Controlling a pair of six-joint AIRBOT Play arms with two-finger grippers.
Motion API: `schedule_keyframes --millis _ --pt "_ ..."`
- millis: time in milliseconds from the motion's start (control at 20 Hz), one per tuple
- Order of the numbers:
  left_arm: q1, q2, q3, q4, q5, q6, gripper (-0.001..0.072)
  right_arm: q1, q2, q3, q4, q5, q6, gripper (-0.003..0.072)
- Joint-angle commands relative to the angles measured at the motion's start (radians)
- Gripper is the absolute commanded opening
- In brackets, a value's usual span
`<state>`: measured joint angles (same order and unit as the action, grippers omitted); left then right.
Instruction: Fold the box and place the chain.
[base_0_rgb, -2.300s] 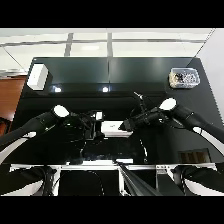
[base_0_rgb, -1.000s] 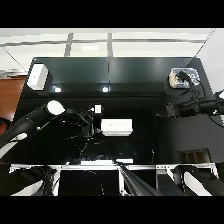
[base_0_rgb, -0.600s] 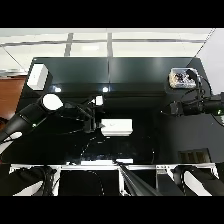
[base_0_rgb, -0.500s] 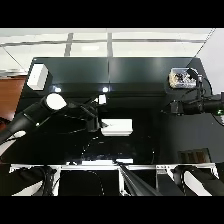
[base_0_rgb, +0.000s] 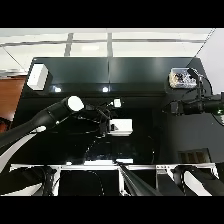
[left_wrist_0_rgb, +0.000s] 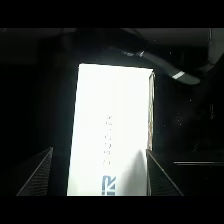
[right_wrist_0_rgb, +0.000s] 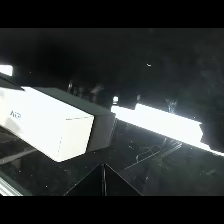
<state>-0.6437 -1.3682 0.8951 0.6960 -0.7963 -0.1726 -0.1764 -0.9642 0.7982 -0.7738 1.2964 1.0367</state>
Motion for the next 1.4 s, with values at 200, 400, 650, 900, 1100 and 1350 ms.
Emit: schedule_keyframes --millis 200,400,650,900,1100,1350 --pt "-0.018 -0.04 0.021 -0.005 -0.051 -0.051 0.0705 0.0 0.001 -0.001 -0.006 0.0 -0.001 0.0018" --pt "-0.018 -0.04 0.023 0.003 -0.052 -0.064 0.0705 0.0 0.001 -0.001 -0.006 0.001 0.0 0.0018" --pt "-0.019 -0.041 0.034 0.011 -0.054 -0.069 0.0705 0.0 0.001 -0.001 -0.006 0.001 0.0 0.0018" --pt "-0.039 -0.047 0.084 0.144 -0.084 -0.209 0.0704 0.0 0.001 -0.001 -0.006 0.0 0.0 0.0019" --pt "-0.086 -0.085 0.141 0.292 -0.128 -0.363 0.0704 0.0 0.001 -0.001 -0.006 0.0 0.0 0.0018" --pt "-0.159 -0.164 0.237 0.485 -0.15 -0.597 0.0704 0.0 0.001 -0.001 -0.006 0.0 0.0 0.0018"
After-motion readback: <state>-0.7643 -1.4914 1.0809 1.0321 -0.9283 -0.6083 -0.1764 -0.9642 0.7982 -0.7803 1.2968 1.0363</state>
